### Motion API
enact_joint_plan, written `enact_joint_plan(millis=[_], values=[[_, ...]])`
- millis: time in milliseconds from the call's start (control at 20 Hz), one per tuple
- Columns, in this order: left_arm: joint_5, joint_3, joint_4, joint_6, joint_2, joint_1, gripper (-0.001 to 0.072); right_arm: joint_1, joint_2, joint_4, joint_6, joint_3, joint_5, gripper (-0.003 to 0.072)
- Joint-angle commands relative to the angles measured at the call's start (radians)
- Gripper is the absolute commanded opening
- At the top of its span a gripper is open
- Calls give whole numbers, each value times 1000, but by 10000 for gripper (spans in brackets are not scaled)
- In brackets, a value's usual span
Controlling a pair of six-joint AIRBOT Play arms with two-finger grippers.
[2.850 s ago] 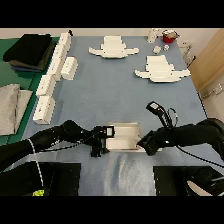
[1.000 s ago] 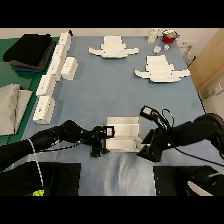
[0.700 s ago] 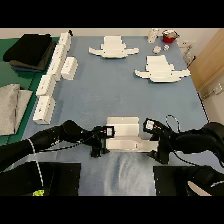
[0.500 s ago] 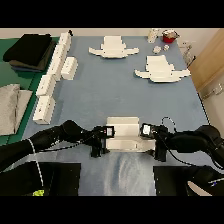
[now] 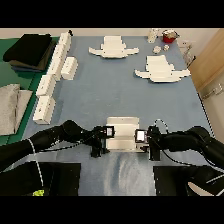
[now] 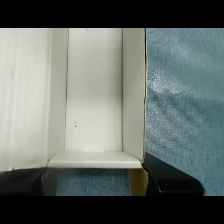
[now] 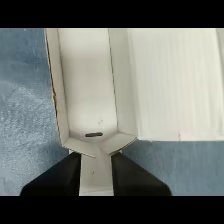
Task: Fold the box.
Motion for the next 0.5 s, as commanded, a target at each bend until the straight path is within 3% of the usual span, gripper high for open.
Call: enact_joint_plan(millis=[0, 50, 300, 350, 400, 450], values=[[0, 0, 0, 0, 1, 0, 458, 34, -8, 13, -17, 0, 49, 203], [0, 0, 0, 0, 1, 0, 458, 34, -14, 19, -19, 0, 74, 140], [0, 0, 0, 0, 1, 0, 458, 35, -74, 98, -64, 0, 129, 144], [0, 0, 0, 0, 1, 0, 458, 38, -79, 99, -64, -1, 130, 238], [0, 0, 0, 0, 1, 0, 458, 38, -82, 106, -64, 0, 130, 489], [0, 0, 0, 0, 1, 0, 458, 38, -83, 109, -63, -1, 129, 594]])
